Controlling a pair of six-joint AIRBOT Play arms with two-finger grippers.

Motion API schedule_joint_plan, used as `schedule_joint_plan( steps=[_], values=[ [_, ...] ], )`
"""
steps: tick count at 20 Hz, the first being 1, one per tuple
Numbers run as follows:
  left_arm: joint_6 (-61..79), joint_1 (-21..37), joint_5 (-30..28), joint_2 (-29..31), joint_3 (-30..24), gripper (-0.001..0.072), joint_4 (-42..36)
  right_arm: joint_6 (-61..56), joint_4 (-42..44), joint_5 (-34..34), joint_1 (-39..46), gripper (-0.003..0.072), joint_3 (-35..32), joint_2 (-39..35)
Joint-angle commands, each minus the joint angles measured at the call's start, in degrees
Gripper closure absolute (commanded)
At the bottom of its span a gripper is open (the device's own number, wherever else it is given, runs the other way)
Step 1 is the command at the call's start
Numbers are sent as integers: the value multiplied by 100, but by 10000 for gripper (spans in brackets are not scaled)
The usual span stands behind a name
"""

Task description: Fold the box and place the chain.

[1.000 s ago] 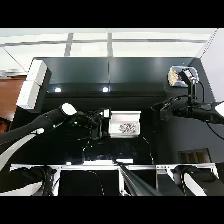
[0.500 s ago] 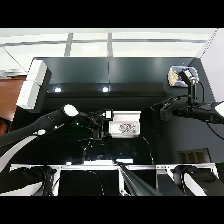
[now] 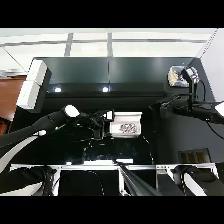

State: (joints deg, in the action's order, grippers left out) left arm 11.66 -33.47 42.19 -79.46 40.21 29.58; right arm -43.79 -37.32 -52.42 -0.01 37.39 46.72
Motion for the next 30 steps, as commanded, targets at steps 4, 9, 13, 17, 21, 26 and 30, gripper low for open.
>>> schedule_joint_plan(
  steps=[4, 9, 13, 17, 21, 26, 30],
  values=[
    [4, -4, -24, -4, 4, 381, 2, -811, 678, 1001, -44, 31, 326, 601],
    [0, -4, -24, -7, 9, 380, 2, -752, 555, 890, -586, 31, 896, 1770],
    [0, -4, -24, -7, 9, 380, 2, -160, -107, 350, -960, 32, 929, 2159],
    [-2, -4, -24, -7, 9, 380, 2, 1694, -225, -977, -1010, 32, 975, 2129],
    [-4, -4, -24, -7, 9, 379, 2, 2935, -15, -1663, -1036, 32, 973, 2074],
    [-7, -4, -24, -7, 9, 379, 2, 3211, -286, -1390, -1478, 32, 942, 2083],
    [-4, -4, -24, -7, 9, 379, 2, 3230, -348, -1432, -1700, 32, 942, 2083]
  ],
)
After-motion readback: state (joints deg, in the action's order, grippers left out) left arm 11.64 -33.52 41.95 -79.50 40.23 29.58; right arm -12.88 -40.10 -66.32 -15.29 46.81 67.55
